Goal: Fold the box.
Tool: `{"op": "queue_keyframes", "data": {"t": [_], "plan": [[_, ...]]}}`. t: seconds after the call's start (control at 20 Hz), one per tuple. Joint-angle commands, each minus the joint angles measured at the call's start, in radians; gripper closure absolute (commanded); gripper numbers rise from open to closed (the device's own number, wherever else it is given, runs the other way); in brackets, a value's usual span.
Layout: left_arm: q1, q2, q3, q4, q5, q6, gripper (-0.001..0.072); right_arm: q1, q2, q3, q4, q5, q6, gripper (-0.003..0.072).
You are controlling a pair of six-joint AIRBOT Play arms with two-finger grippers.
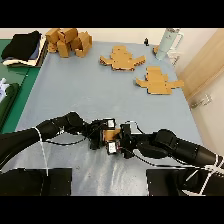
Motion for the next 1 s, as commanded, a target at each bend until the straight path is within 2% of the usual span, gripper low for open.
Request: {"op": "queue_keyframes", "data": {"t": [0.0, 0.95], "plan": [[0.000, 0.000, 0.000, 0.000, 0.000, 0.000, 0.0272, 0.001, 0.012, 0.000, -0.003, 0.003, 0.000, 0.0536], [0.000, 0.000, 0.000, 0.000, 0.000, 0.000, 0.0272, 0.001, 0.078, 0.000, 0.002, 0.003, 0.000, 0.0568]]}}
